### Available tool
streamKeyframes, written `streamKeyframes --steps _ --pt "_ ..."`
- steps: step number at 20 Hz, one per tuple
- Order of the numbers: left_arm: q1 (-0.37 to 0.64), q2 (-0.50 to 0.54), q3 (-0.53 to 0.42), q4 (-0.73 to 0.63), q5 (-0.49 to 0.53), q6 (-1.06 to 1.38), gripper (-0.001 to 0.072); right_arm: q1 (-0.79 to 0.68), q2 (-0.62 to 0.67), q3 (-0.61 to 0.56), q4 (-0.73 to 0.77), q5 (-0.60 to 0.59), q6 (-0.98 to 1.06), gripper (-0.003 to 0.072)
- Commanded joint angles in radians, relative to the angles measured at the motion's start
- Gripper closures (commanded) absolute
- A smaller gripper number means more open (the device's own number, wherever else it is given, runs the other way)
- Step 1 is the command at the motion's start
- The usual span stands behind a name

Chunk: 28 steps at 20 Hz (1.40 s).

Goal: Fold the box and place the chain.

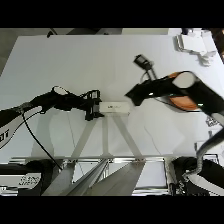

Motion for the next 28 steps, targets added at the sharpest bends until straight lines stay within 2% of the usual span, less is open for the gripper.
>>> streamKeyframes --steps 1,3,5,9,14,15,16,19,21,23,28 --pt "0.0 0.0 0.0 0.002 0.0 0.002 0.0602 -0.127 0.129 0.001 -0.438 0.098 0.293 0.0677" --pt "0.0 0.0 0.0 0.002 0.0 0.002 0.0602 -0.202 0.157 0.001 -0.637 0.164 0.404 0.0677" --pt "0.0 0.0 0.0 0.002 0.0 0.002 0.0603 -0.291 0.158 0.0 -0.718 0.219 0.449 0.0677" --pt "0.0 0.0 0.0 0.0 -0.006 0.001 0.0602 -0.417 0.158 0.0 -0.71 0.241 0.513 0.0676" --pt "0.0 0.0 0.0 0.002 -0.022 -0.036 0.0608 -0.433 0.158 0.0 -0.675 0.237 0.545 0.0676" --pt "0.0 0.0 0.0 0.002 -0.023 -0.038 0.0669 -0.433 0.158 0.0 -0.651 0.237 0.545 0.0676" --pt "0.001 0.003 0.0 0.002 -0.026 -0.051 0.0695 -0.433 0.158 0.0 -0.636 0.237 0.545 0.0676" --pt "0.005 0.08 0.0 0.046 -0.029 -0.123 0.0698 -0.433 0.158 0.0 -0.605 0.236 0.545 0.0676" --pt "0.018 0.195 0.0 0.169 -0.03 -0.239 0.0696 -0.433 0.158 0.0 -0.605 0.236 0.545 0.0676" --pt "0.042 0.336 0.0 0.365 -0.034 -0.488 0.0698 -0.433 0.158 0.0 -0.605 0.236 0.545 0.0676" --pt "0.126 0.603 0.0 1.042 -0.038 -1.229 0.0696 -0.433 0.158 0.0 -0.605 0.236 0.545 0.0676"
